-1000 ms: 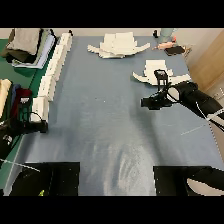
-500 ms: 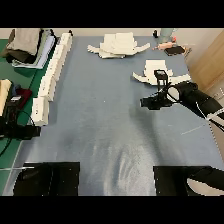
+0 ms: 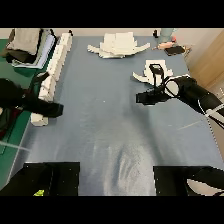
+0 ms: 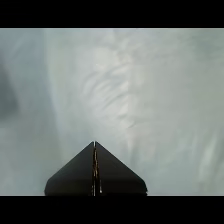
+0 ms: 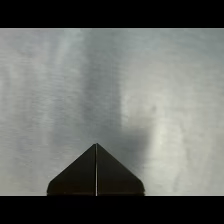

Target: Fold the box.

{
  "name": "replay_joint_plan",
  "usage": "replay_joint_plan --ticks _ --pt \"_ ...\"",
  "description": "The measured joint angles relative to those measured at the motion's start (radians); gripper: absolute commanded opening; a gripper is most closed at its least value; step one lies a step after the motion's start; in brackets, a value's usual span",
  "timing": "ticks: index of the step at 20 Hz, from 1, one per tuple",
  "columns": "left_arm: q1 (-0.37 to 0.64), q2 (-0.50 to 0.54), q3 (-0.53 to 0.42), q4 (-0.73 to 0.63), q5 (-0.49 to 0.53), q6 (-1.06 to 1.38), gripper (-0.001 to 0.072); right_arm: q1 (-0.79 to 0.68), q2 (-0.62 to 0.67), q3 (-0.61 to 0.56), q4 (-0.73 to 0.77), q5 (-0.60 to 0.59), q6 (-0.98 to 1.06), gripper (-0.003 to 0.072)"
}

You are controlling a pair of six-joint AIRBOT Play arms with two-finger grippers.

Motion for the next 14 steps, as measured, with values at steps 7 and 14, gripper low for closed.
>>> replay_joint_plan --ticks 7,14 --pt "-0.279 -0.365 0.257 -0.028 0.194 -0.039 0.0015 0.088 -0.14 0.145 0.068 0.005 -0.002 0.0003" --pt "-0.339 -0.473 0.324 -0.034 0.238 -0.043 0.0016 0.121 -0.198 0.179 0.095 -0.004 -0.002 0.0003"
